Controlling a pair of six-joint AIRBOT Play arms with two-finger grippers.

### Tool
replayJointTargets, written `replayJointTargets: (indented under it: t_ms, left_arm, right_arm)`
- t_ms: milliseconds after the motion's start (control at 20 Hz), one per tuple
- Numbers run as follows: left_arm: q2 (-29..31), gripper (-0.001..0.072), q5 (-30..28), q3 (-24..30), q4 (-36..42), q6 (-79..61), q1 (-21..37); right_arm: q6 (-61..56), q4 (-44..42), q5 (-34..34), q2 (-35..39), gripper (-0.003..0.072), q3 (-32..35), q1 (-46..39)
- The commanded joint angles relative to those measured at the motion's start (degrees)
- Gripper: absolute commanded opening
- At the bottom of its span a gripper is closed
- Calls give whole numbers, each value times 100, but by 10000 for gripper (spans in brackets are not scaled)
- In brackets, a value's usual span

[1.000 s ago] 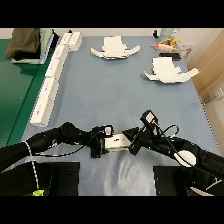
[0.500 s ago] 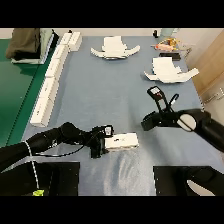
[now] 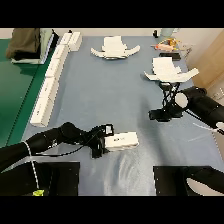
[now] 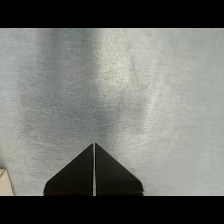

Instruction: Fold the box.

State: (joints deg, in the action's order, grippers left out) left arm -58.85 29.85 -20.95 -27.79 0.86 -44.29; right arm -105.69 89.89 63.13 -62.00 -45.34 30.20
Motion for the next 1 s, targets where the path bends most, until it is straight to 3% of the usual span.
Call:
replayJointTargets:
  t_ms: [0, 100, 150, 300, 450, 700, 950]
  left_arm:
    - [337, 514, -968, -96, 52, 1014, 37]
    - [601, 514, -1727, -103, 52, 2046, 345]
    - [680, 514, -1829, -125, 33, 2378, 675]
    - [636, 514, -1744, -293, -162, 2450, 1818]
    - [216, 514, -1698, -662, -232, 2721, 2942]
    - [-1290, 514, -1193, -2173, -756, 3167, 4046]
    - [-2846, 514, -656, -4183, -2457, 4996, 4354]
  right_arm:
    - [-234, 46, 76, -76, 16, -72, -33]
    - [-234, 48, 76, -76, 16, -72, -31]
    - [-234, 48, 76, -76, 16, -72, -33]
    - [-234, 48, 76, -76, 16, -72, -33]
    - [-234, 48, 76, -79, 16, -72, -33]
    - [-234, 48, 79, -79, 16, -72, -33]
    - [-234, 48, 79, -79, 17, -72, -33]
